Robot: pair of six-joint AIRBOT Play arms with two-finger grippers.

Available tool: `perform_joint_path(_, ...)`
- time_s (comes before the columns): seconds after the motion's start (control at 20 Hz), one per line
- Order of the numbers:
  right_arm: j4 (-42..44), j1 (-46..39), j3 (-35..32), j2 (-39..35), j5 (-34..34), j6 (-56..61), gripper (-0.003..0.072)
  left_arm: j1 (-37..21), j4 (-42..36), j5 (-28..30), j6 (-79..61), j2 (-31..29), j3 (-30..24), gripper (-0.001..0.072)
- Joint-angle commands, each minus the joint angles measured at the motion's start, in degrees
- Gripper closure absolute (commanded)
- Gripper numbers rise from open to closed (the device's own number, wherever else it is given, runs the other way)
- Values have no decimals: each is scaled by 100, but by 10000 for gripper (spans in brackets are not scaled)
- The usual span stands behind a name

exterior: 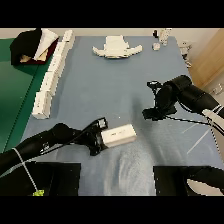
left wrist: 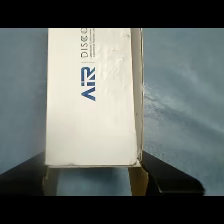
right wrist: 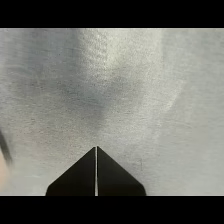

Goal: Fold the box.

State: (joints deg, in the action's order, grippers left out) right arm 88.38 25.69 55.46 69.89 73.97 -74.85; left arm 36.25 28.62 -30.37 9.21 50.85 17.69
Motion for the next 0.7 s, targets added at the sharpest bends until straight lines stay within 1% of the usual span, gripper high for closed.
perform_joint_path(0.0,13,-2,4,4,2,4,670,-767,844,529,1845,-367,72,199)
perform_joint_path(0.05,13,-2,4,4,2,4,670,-1093,1104,699,2245,-378,140,200)
perform_joint_path(0.15,13,-2,4,4,2,4,670,-1740,1255,1040,2682,-260,389,199)
perform_joint_path(0.25,13,-2,4,4,2,4,670,-2264,1281,1207,2671,136,822,200)
perform_joint_path(0.4,13,-2,4,4,2,4,670,-2876,1298,1257,2684,1204,1696,200)
perform_joint_path(0.5,13,-2,4,4,2,4,670,-3222,1296,1226,2970,1978,2312,200)
perform_joint_path(0.65,13,-2,4,4,2,4,670,-3550,1296,1213,3119,2986,3300,199)
